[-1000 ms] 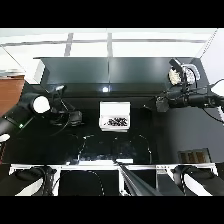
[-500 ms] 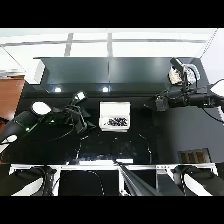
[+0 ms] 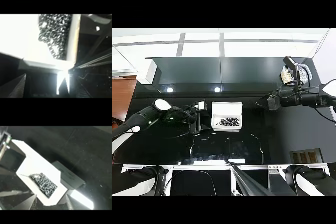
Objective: Fold the box and place the chain.
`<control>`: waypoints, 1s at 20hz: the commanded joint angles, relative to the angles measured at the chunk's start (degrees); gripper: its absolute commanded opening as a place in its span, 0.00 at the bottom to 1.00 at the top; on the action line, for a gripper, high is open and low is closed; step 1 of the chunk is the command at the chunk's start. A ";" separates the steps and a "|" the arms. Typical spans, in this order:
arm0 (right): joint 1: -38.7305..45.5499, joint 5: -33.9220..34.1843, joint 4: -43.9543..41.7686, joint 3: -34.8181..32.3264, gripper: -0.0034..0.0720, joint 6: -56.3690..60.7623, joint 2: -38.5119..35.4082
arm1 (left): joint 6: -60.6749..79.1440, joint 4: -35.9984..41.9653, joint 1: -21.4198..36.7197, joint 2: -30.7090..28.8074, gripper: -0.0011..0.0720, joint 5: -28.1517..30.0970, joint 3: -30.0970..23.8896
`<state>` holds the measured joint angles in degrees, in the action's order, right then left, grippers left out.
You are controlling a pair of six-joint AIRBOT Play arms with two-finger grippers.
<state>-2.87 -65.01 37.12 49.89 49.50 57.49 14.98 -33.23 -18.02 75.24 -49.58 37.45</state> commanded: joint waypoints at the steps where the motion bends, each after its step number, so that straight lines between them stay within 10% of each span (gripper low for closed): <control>1: -0.04 0.15 0.00 -0.02 0.60 0.02 0.04 | 2.82 1.60 -1.77 1.14 0.99 1.27 0.28; 17: -0.04 0.13 0.00 -0.02 0.60 0.02 0.04 | 3.04 0.96 -5.22 4.07 0.98 2.21 2.64; 20: -0.07 0.79 0.00 -0.02 0.60 0.04 0.04 | 2.99 0.68 -5.49 4.07 0.72 2.58 2.67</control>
<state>-2.87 -64.79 37.12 49.89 49.52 57.49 18.02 -31.66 -22.92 79.20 -47.27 39.99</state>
